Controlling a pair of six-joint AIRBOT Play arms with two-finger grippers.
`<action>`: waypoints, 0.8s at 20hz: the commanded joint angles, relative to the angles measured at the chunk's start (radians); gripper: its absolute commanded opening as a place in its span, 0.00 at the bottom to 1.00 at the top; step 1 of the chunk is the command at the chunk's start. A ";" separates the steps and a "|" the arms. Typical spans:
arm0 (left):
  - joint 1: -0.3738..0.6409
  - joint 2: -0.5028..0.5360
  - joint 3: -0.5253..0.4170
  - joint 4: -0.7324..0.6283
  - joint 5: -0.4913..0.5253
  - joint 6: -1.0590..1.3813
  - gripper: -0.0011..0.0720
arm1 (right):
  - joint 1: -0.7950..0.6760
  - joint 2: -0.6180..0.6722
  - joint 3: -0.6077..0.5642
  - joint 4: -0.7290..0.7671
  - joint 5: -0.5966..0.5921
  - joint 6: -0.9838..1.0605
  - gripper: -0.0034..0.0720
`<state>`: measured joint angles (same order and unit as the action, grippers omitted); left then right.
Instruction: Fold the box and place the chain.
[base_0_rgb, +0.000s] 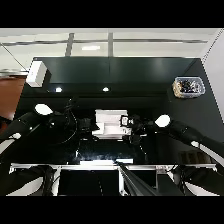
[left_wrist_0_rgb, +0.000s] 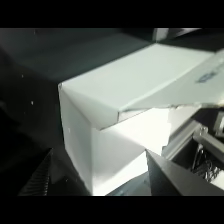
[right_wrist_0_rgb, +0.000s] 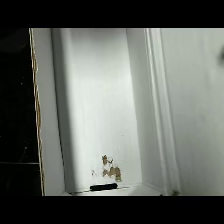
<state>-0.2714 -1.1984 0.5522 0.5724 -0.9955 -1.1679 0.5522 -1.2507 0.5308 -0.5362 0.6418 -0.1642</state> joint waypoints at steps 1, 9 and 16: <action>-0.058 0.010 0.003 0.005 0.077 -0.076 0.95 | 0.000 0.000 0.001 0.000 0.000 0.000 0.74; -0.246 0.010 0.132 0.352 0.106 -0.409 0.95 | 0.000 0.000 0.001 0.000 0.000 0.000 0.74; -0.265 0.010 0.159 0.400 0.099 -0.517 0.94 | 0.000 0.000 0.001 0.000 0.000 0.000 0.74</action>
<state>-0.5278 -1.1896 0.7025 0.9459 -0.8997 -1.6306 0.5522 -1.2507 0.5308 -0.5362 0.6418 -0.1642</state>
